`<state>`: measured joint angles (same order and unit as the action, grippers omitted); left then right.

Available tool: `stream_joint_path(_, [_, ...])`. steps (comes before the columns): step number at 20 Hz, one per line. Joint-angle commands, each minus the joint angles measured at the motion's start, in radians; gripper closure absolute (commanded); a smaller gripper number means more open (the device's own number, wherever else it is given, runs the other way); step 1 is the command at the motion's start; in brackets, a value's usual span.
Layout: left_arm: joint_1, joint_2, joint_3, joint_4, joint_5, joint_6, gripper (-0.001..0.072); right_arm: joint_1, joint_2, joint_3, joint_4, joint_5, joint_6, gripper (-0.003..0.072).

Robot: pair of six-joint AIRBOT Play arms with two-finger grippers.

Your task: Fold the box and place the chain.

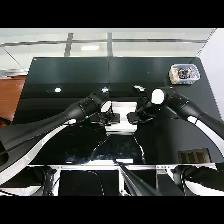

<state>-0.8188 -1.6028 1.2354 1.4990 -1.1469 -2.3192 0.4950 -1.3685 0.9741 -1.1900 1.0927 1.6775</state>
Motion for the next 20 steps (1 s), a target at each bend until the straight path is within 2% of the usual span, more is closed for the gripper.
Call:
stream_joint_path(1, [0.0, 0.0, 0.001, -0.001, -0.006, 0.0, 0.0683, 0.08, -0.012, 0.029, -0.145, 0.003, 0.233, 0.0347])
stream_joint_path(5, [0.0, 0.0, 0.001, -0.001, -0.006, 0.0, 0.0684, 0.112, -0.024, 0.03, -0.183, 0.029, 0.345, 0.0347])
stream_joint_path(8, [0.0, 0.0, 0.001, -0.001, -0.006, 0.0, 0.0683, 0.11, -0.031, 0.03, -0.217, 0.032, 0.501, 0.0348])
stream_joint_path(16, [0.0, 0.0, 0.001, 0.0, -0.006, 0.0, 0.0683, 0.114, -0.051, 0.03, -0.198, 0.051, 0.522, 0.035])
stream_joint_path(17, [0.0, 0.0, 0.001, 0.0, -0.006, 0.0, 0.0683, 0.116, -0.051, 0.03, -0.197, 0.051, 0.521, 0.045])
stream_joint_path(20, [0.0, 0.0, 0.001, 0.0, -0.006, 0.0, 0.0683, 0.131, -0.051, 0.03, -0.199, 0.043, 0.522, 0.0469])
